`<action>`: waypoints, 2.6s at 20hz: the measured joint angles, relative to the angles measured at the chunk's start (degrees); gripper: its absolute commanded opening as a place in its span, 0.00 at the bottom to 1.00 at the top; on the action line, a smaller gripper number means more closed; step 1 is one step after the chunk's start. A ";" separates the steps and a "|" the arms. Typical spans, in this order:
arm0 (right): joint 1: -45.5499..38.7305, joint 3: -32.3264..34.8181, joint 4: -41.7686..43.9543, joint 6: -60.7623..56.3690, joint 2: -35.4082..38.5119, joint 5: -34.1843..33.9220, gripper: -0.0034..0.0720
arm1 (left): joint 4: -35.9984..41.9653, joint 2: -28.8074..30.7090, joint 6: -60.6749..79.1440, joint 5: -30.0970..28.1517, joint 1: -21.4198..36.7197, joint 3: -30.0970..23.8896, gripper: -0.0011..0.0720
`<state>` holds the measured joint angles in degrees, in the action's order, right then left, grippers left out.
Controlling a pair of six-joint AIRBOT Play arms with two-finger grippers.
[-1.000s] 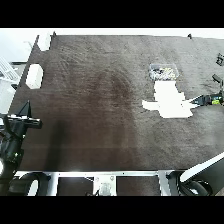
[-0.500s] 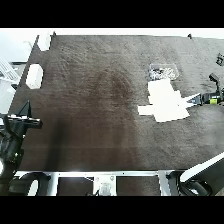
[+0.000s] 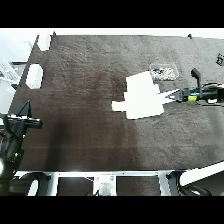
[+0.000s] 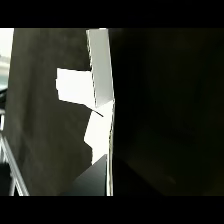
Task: Fold the box and place the chain.
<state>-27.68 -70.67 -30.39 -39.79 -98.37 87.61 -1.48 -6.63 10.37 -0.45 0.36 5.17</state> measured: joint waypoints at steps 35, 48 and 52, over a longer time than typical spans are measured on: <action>28.63 13.40 7.17 -0.61 5.46 -38.21 0.04 | 1.84 -3.15 -5.14 11.26 0.02 0.68 0.76; 30.38 14.38 8.24 3.48 6.88 -42.23 0.04 | 2.27 -55.12 -8.79 28.61 0.02 31.82 0.76; 30.42 14.45 8.70 4.17 7.04 -42.69 0.04 | 0.87 -69.64 -14.32 36.96 0.00 44.26 0.76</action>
<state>2.74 -56.23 -21.69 -35.62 -91.33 44.93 -0.60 -76.27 -3.95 36.51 0.36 49.43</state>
